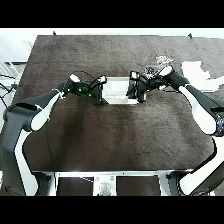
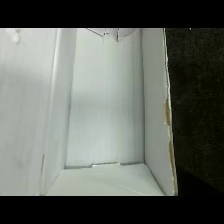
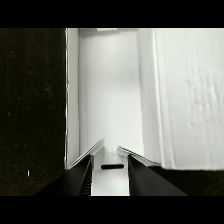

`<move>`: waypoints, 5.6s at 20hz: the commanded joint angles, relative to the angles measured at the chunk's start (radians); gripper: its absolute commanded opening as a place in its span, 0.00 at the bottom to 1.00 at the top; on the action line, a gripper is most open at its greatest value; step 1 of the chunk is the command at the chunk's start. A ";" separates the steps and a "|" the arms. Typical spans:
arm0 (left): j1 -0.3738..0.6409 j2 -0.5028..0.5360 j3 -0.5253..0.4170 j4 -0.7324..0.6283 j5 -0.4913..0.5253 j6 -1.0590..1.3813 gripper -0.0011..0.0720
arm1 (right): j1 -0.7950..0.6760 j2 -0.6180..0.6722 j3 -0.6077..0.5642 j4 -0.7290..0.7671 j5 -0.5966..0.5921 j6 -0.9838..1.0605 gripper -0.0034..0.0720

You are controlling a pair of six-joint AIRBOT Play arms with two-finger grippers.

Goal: Fold the box and place the chain.

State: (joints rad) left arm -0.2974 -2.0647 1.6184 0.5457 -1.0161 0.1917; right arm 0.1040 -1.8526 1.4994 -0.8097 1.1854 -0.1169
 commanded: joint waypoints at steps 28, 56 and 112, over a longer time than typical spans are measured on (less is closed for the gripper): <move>0.000 0.000 0.000 -0.001 0.002 0.000 0.56 | -0.186 0.195 0.000 -0.048 0.019 0.613 0.06; 0.000 0.000 0.000 -0.001 0.002 0.000 0.56 | -0.123 0.125 -0.228 0.163 -0.097 0.973 0.06; 0.000 0.000 0.000 -0.001 0.002 -0.001 0.56 | 0.245 -0.030 0.204 -0.662 0.019 1.823 0.60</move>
State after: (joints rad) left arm -0.2977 -2.0647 1.6184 0.5446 -1.0145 0.1905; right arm 0.3290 -1.8473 1.6489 -1.4231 1.1416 1.6463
